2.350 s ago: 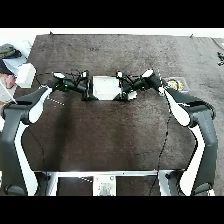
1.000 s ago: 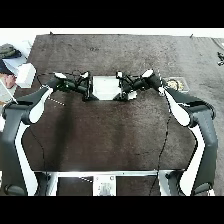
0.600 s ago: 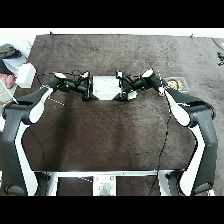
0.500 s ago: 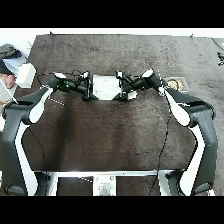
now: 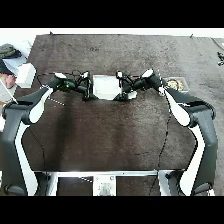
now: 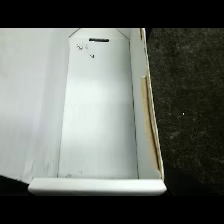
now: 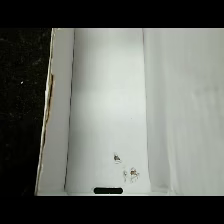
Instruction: Fold the box and place the chain.
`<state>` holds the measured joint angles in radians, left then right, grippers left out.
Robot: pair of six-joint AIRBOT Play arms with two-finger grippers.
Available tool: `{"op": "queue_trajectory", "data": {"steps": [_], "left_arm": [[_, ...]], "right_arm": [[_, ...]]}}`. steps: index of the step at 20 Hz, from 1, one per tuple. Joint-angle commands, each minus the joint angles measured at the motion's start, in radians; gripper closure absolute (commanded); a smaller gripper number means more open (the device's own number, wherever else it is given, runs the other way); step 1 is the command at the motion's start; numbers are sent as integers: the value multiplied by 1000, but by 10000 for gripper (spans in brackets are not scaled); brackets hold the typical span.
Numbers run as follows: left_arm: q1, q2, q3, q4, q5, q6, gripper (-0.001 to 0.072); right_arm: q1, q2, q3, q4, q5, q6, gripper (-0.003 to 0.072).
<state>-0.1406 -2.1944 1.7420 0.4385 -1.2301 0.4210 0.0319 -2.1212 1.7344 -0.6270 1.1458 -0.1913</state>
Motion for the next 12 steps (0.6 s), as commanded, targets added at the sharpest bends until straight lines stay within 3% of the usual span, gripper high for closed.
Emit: {"op": "queue_trajectory", "data": {"steps": [1,12], "left_arm": [[1,0,1,1,0,-1,428],[1,0,1,1,0,-1,427]], "right_arm": [[0,6,0,2,27,4,92],[-6,80,0,-205,33,64,90]]}}
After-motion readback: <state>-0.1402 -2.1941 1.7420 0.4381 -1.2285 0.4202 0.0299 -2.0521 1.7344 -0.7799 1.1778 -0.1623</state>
